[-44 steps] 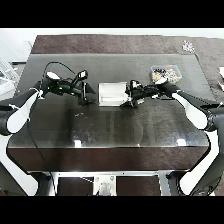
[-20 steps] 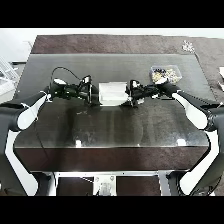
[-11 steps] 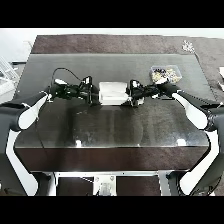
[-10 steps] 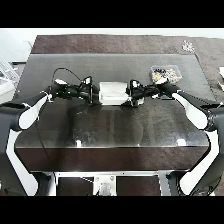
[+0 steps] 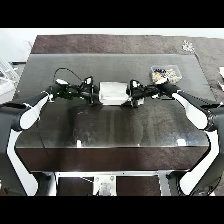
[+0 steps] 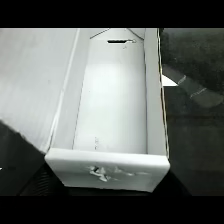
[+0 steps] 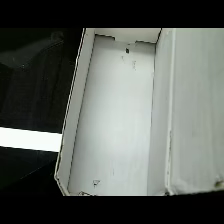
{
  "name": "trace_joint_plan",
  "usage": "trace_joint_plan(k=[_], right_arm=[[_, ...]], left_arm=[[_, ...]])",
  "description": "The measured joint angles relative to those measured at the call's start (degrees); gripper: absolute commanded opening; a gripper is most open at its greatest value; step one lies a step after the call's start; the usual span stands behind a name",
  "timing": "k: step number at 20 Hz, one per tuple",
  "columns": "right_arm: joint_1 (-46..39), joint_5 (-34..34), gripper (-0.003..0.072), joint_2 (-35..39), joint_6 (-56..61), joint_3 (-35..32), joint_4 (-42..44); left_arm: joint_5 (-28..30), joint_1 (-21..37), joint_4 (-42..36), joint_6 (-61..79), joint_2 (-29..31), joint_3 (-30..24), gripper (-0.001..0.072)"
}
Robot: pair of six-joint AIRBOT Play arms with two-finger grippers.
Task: Fold the box and place the chain.
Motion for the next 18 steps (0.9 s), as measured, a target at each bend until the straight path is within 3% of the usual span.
trace_joint_plan(k=[18], right_arm=[[0.02, -0.02, 0.0591, 0.00, -0.04, 0.00, -0.02]], left_arm=[[-0.81, -0.48, 3.08, 3.54, -0.02, 0.94, 0.0720]])
